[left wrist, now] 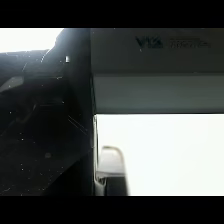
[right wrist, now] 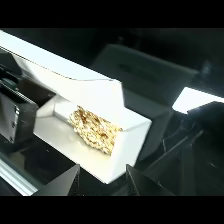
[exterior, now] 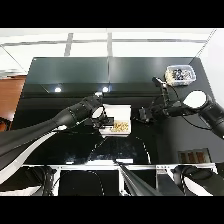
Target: Fold the box and place the chain.
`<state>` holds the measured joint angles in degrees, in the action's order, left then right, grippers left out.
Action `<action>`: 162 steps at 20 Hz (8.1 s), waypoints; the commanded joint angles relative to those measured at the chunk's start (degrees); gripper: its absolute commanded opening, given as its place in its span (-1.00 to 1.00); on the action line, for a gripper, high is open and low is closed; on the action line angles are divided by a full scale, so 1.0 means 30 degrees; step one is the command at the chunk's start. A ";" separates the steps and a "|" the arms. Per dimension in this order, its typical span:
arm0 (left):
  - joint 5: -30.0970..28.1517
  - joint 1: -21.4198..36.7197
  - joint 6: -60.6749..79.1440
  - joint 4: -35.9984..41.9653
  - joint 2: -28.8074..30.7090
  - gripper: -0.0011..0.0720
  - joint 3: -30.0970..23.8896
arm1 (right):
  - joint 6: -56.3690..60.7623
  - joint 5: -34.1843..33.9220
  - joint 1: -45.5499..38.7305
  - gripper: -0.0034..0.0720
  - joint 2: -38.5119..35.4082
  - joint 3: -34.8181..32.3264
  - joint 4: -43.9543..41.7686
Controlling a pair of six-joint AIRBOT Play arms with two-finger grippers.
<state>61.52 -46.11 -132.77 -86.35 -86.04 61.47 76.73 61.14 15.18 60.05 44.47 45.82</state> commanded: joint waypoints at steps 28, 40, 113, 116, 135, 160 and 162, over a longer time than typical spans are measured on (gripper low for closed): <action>-0.4095 0.8539 4.4056 1.7894 1.0025 0.99 -1.1970 | -0.0007 0.0051 -0.0619 0.03 -0.0022 0.0007 0.0466; -0.5275 0.7861 4.7910 1.6597 0.4626 0.99 -0.8867 | -0.0007 0.0029 -0.0619 0.03 -0.0022 0.0007 0.0452; -0.5421 0.7031 5.0052 1.8870 0.3861 -0.07 -0.8852 | -1.8593 0.1013 0.3045 0.99 0.4838 0.2630 -0.0102; -0.5421 0.7031 5.0052 1.8870 0.3861 -0.07 -0.8852 | -1.8593 0.1035 0.3075 0.70 0.4830 0.2630 -0.0131; -0.5421 0.7031 5.0052 1.8870 0.3861 -0.07 -0.8852 | -1.8010 0.0692 0.3315 -0.71 0.4058 0.2630 -0.0168; -0.5421 0.7031 5.0052 1.8870 0.3861 -0.06 -0.8852 | -1.7988 0.1435 0.4109 -0.24 0.4014 0.2630 0.0940; -0.5421 0.7031 5.0052 1.8877 0.3861 -0.07 -0.8852 | -1.7996 0.1428 0.4109 -0.24 0.4014 0.2630 0.0976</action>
<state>45.30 -24.97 17.41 -29.74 -74.41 34.87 22.74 64.79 27.44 72.12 52.36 48.64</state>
